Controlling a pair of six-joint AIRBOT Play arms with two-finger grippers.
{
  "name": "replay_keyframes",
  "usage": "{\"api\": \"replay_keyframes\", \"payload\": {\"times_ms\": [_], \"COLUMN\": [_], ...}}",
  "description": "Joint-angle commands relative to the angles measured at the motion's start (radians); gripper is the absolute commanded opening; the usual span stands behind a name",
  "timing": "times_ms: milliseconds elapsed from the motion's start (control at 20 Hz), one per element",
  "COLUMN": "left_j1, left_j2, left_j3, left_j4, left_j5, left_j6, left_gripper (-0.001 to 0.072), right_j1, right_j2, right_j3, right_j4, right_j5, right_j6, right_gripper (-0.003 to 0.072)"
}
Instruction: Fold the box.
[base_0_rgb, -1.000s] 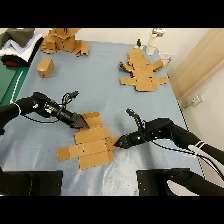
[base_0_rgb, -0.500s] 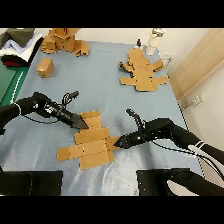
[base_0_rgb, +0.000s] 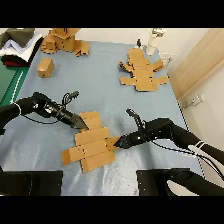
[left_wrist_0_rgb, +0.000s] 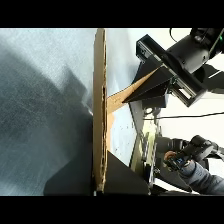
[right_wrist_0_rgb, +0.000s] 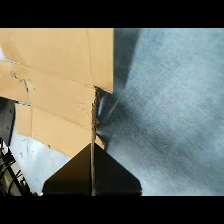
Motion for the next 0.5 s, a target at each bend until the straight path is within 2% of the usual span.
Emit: {"api": "replay_keyframes", "payload": {"times_ms": [0, 50, 100, 150, 350, 450], "left_j1": [0.0, 0.0, 0.0, 0.0, -0.013, -0.05], "left_j2": [0.0, 0.0, 0.0, 0.0, 0.009, 0.037], "left_j3": [0.001, 0.002, 0.005, 0.012, 0.076, 0.096], "left_j4": [0.0, 0.001, 0.001, 0.001, 0.001, 0.001], "left_j5": [-0.014, -0.025, -0.031, -0.034, -0.043, 0.002], "left_j6": [0.023, 0.026, 0.025, 0.025, 0.024, 0.06], "left_gripper": [0.0015, 0.0015, 0.0015, 0.0015, 0.0014, 0.0014], "right_j1": [0.001, 0.0, -0.002, -0.007, -0.088, -0.138], "right_j2": [0.001, 0.001, 0.001, 0.001, 0.01, 0.037], "right_j3": [0.0, 0.0, 0.001, 0.009, 0.145, 0.241], "right_j4": [0.0, -0.002, -0.005, -0.026, -0.265, -0.369], "right_j5": [0.01, 0.016, 0.018, 0.018, -0.035, -0.1], "right_j6": [0.0, 0.001, 0.007, 0.028, 0.194, 0.269], "right_gripper": [0.0011, 0.0148, 0.0373, 0.0479, 0.0487, 0.0487]}}
